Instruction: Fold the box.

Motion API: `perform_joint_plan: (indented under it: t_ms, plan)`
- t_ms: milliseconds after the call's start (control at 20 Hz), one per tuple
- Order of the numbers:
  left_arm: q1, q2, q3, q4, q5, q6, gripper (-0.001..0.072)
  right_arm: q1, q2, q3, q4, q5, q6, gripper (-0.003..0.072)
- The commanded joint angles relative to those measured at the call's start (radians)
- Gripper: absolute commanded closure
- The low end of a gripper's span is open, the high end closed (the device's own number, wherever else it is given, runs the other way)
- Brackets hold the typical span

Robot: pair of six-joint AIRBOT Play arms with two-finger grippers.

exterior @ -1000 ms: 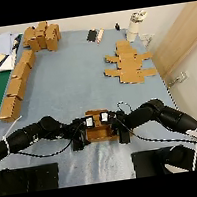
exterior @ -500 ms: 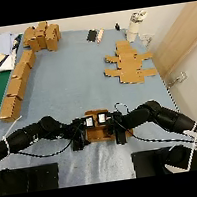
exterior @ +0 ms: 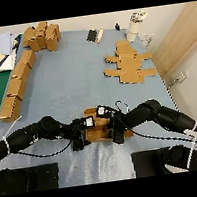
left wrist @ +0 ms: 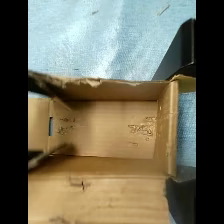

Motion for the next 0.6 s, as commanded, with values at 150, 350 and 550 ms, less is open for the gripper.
perform_joint_plan:
  t_ms: [150,350,550]
  plan:
    - [0.0,0.0,0.0,0.002,0.0,0.002,0.0272,-0.018,0.142,0.11,-0.816,-0.395,1.057,0.0683]
    - [0.0,0.0,0.0,0.002,0.0,0.002,0.0272,-0.236,0.174,0.084,-0.705,-0.45,1.201,0.0684]
    - [0.0,0.0,0.0,0.002,0.0,0.002,0.0272,-0.388,0.14,-0.06,-0.252,-0.239,0.977,0.0684]
